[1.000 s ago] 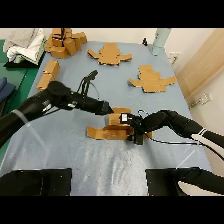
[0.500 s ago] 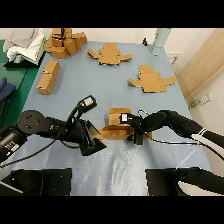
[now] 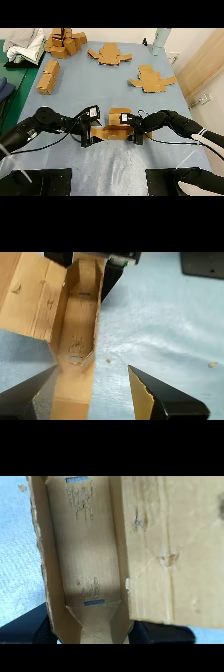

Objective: Fold the box.

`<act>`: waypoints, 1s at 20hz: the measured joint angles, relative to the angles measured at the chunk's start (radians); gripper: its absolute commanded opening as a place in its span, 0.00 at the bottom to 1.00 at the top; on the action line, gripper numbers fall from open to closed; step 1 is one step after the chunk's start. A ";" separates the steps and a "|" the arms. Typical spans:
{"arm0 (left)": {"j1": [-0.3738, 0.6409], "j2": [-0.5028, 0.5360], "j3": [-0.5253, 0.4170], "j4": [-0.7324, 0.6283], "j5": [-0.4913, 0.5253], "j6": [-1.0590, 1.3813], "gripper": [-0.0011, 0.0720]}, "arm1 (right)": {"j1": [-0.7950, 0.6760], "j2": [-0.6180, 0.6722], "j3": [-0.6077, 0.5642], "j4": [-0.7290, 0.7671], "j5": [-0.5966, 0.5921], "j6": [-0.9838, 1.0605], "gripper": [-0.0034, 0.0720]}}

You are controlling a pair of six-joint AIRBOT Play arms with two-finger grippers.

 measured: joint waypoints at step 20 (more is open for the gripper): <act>-0.005 -0.276 0.051 -0.134 0.064 0.210 0.21 | 0.000 0.000 0.000 -0.001 0.000 0.000 0.73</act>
